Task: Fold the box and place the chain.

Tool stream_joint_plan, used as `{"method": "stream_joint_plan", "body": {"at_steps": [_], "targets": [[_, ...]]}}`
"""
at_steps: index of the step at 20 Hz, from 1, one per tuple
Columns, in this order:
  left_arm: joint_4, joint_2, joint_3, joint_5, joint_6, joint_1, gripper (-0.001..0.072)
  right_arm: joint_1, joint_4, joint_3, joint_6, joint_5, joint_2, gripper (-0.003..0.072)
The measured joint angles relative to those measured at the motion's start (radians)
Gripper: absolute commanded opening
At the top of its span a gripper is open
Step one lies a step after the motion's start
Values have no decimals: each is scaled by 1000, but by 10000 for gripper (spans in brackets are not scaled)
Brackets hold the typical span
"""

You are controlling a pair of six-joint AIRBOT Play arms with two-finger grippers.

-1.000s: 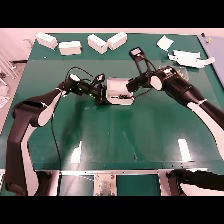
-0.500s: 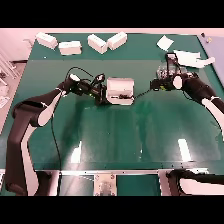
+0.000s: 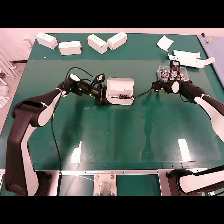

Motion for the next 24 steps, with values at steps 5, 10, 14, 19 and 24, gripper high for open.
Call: {"method": "stream_joint_plan", "body": {"at_steps": [5,10,14,19,24], "targets": [[0,0,0,0,0,0,524,-7,48,76,2,-33,-86,92],[0,0,0,0,0,0,524,-8,74,121,2,-53,-138,6],[0,0,0,0,0,0,524,-11,77,150,-1,4,-131,4],[0,0,0,0,0,0,523,29,55,172,-24,43,5,3],[0,0,0,0,0,0,524,127,-7,177,-39,69,204,3]]}}
